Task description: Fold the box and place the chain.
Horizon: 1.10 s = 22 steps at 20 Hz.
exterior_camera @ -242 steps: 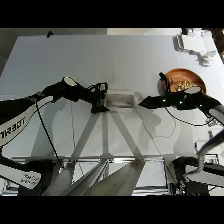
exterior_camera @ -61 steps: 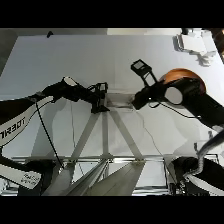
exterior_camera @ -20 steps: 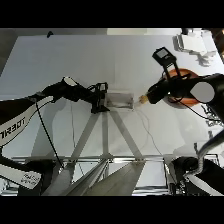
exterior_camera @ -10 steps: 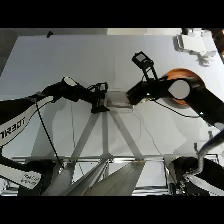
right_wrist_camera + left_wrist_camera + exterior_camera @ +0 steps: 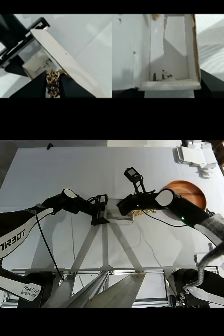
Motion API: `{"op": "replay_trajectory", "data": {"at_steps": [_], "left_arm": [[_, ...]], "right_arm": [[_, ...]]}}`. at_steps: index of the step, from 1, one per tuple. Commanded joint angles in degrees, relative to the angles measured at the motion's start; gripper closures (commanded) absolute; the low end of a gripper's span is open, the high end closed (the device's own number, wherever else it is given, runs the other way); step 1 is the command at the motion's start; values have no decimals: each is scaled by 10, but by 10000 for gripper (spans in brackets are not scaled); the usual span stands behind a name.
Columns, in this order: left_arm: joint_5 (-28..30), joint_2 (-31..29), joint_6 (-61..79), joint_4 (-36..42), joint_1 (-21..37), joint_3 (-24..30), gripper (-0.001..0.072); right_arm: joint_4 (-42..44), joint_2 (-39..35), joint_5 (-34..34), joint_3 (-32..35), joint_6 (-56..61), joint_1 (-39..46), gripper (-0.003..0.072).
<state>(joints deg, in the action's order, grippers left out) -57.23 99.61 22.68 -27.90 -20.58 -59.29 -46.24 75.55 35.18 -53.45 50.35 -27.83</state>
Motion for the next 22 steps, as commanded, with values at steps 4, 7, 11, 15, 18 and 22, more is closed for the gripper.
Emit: {"op": "replay_trajectory", "data": {"at_steps": [4, 7, 11, 15, 18, 22], "left_arm": [[0, 0, 0, 0, 0, 0, 286], [0, 0, 0, 0, 0, 0, 286], [0, 0, 0, 0, 0, 0, 286], [0, 0, 0, 0, 0, 0, 286], [0, 0, 0, 0, 0, 0, 286], [0, 0, 0, 0, 0, 0, 286]], "right_arm": [[12, 15, 24, 0, -47, 0, 551], [13, 10, 81, 0, -101, 4, 418], [12, -11, 177, 0, -172, 47, 411], [13, -78, 219, 0, -260, 130, 412], [14, -92, 217, 0, -317, 209, 409], [5, -57, 217, 0, -422, 260, 263]]}}
